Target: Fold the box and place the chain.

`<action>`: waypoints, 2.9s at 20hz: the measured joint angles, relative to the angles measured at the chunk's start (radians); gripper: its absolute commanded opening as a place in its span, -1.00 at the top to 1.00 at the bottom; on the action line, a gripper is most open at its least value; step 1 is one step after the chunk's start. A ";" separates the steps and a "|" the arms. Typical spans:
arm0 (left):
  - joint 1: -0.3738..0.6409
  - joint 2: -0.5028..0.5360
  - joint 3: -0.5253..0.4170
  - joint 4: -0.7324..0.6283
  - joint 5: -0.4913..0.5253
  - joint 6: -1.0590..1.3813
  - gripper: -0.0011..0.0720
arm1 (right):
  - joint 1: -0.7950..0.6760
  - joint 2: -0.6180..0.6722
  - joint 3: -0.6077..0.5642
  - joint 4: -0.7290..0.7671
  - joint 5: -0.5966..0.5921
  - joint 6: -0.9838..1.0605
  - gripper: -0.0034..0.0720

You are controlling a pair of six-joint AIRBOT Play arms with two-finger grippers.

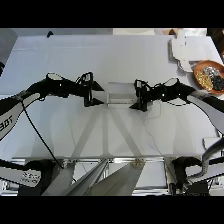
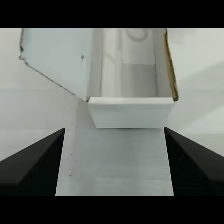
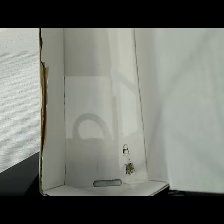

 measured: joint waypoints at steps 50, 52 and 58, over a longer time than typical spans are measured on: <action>-0.109 -0.086 0.215 0.242 -0.070 -0.231 -0.94 | 0.000 0.000 0.000 -0.003 0.000 -0.003 -0.14; -0.105 -0.086 0.215 0.240 -0.067 -0.232 -0.94 | 0.000 0.000 0.000 -0.001 0.000 0.000 -0.14; -0.099 -0.086 0.215 0.236 -0.065 -0.232 -0.94 | 0.000 0.000 0.000 0.001 0.000 0.002 -0.14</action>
